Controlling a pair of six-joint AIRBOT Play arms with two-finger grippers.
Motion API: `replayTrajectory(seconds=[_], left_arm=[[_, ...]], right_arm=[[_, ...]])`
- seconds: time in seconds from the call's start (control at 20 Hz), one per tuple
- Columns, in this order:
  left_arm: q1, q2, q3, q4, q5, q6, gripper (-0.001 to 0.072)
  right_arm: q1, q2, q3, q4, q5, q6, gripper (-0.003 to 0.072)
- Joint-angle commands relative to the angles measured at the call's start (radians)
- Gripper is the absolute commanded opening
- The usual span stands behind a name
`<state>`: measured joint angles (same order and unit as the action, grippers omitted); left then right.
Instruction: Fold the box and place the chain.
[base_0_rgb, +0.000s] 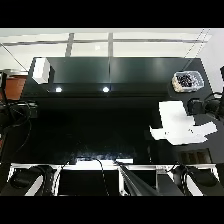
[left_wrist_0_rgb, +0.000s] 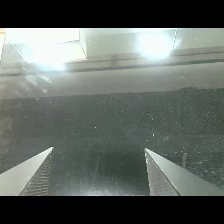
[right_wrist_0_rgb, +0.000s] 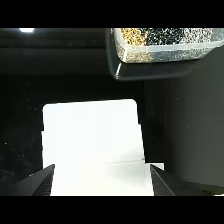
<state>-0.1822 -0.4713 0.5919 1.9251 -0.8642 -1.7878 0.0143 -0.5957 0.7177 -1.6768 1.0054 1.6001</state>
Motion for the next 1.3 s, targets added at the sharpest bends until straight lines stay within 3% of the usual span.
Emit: replayTrajectory(seconds=[0.0,0.35,0.55,0.75,1.0,1.15,1.25], left_arm=[[0.001,0.000,0.000,-0.010,0.005,-0.001,0.0720],[0.000,-0.011,-0.001,-0.101,0.180,0.000,0.0720],[0.000,-0.027,0.000,-0.181,0.192,0.000,0.0720],[-0.001,-0.032,0.000,-0.185,0.176,0.000,0.0720],[-0.001,-0.063,0.000,-0.275,0.166,0.001,0.0720],[-0.001,-0.101,0.000,-0.330,0.115,0.001,0.0720],[-0.001,-0.122,0.000,-0.334,0.074,0.001,0.0720]], right_arm=[[0.000,0.000,0.000,0.000,0.000,0.001,0.0702],[0.000,-0.001,0.000,0.093,-0.102,0.004,0.0703],[0.000,-0.001,0.000,0.113,-0.036,0.005,0.0703],[0.000,-0.001,0.000,0.087,0.113,0.060,0.0702],[-0.002,-0.003,-0.002,0.081,0.167,0.131,0.0701],[-0.055,-0.020,-0.002,0.001,0.235,0.183,0.0703],[-0.171,-0.048,-0.002,-0.122,0.241,0.183,0.0702]])
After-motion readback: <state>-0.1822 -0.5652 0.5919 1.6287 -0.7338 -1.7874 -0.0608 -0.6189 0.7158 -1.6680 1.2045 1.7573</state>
